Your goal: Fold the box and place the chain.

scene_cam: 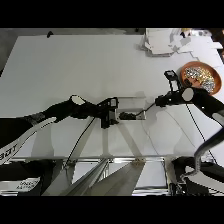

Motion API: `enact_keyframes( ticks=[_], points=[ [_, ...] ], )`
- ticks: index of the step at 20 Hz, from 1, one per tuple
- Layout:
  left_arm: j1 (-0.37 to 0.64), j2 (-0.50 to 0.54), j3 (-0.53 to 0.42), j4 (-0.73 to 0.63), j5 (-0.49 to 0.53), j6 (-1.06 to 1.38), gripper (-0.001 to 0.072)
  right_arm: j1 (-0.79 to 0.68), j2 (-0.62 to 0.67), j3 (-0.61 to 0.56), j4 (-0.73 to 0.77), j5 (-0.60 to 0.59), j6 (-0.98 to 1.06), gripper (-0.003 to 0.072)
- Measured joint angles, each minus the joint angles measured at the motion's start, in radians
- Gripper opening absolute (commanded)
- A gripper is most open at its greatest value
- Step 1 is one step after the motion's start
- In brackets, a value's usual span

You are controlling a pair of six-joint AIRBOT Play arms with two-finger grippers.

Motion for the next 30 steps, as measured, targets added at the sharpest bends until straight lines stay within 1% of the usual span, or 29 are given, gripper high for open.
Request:
enact_keyframes(
  ticks=[4,11,13,14,15,18,19,21,24,27,30],
  points=[
    [0.0,0.0,0.0,0.0,0.0,0.0,0.0136,0.0,-0.013,0.0,0.003,-0.032,0.002,0.0264],
    [0.0,0.0,0.0,0.0,0.0,0.0,0.0136,0.0,-0.022,0.0,0.004,-0.054,0.003,0.0186],
    [0.0,0.0,0.0,0.0,0.0,0.0,0.0136,0.0,-0.03,0.0,0.005,-0.052,0.01,0.0058],
    [0.0,0.0,0.0,0.0,0.0,0.0,0.0136,0.0,-0.032,0.0,0.004,-0.049,0.013,0.0036],
    [0.0,0.0,0.0,0.0,0.0,0.0,0.0136,0.0,-0.034,0.001,0.005,-0.047,0.018,0.0015],
    [0.0,0.0,0.0,0.0,0.0,0.0,0.0136,0.0,-0.033,0.001,0.005,-0.032,0.018,0.0015],
    [0.0,0.0,0.0,0.0,0.0,0.0,0.0136,0.0,-0.023,0.0,0.004,-0.009,0.019,0.0015],
    [0.0,0.0,0.0,0.0,0.0,0.0,0.0136,0.0,0.024,0.0,0.004,0.008,0.019,0.0015],
    [0.0,0.0,0.0,0.0,0.0,0.0,0.0136,0.0,0.154,0.0,0.003,0.057,0.018,0.0015],
    [0.0,0.0,0.0,0.0,0.0,0.0,0.0136,0.0,0.335,0.0,0.034,0.123,0.001,0.0015],
    [0.0,0.0,0.0,0.0,0.0,0.0,0.0136,0.0,0.529,0.0,0.12,0.208,-0.049,0.0015]
  ],
)
